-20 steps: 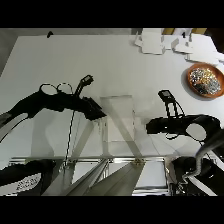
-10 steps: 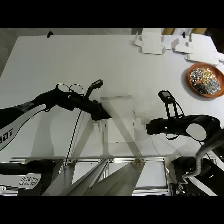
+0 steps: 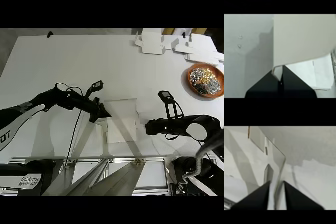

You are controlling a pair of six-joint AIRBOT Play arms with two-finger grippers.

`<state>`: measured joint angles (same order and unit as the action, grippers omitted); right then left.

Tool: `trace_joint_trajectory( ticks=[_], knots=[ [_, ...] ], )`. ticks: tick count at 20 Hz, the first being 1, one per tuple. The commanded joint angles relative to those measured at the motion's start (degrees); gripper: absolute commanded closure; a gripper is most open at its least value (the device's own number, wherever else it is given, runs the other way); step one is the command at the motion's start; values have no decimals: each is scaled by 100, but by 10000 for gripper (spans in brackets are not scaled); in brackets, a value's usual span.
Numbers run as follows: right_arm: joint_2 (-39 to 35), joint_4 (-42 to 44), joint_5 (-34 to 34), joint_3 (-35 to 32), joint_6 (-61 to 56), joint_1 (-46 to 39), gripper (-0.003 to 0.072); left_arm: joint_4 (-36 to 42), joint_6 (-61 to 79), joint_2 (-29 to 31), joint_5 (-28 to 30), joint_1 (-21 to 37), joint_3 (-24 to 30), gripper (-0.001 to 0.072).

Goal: Fold the box and place the chain.

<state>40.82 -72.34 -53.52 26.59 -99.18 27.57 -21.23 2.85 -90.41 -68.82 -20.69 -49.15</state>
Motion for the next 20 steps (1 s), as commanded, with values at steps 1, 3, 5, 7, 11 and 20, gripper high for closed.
trace_joint_trajectory(
  ticks=[1, 3, 5, 7, 11, 20],
  knots=[
    [2, 101, -20, 173, 28, 4, 312, -31, 431, 262, -9, -13, -4, 705],
    [2, 57, -125, 424, 72, 4, 269, -254, 446, 409, -35, -13, 4, 711],
    [0, -101, -348, 664, 70, 4, 269, -321, 544, 492, -120, -13, 175, 714],
    [-37, -184, -457, 750, 70, 4, 269, -232, 1108, 660, 149, -13, 546, 714],
    [-81, -254, -446, 750, 70, 4, 269, -26, 1786, 739, 850, -31, 903, 709],
    [-81, -289, -374, 750, 179, 4, 269, -264, 1882, 739, 1915, -737, 903, 704]
  ],
)
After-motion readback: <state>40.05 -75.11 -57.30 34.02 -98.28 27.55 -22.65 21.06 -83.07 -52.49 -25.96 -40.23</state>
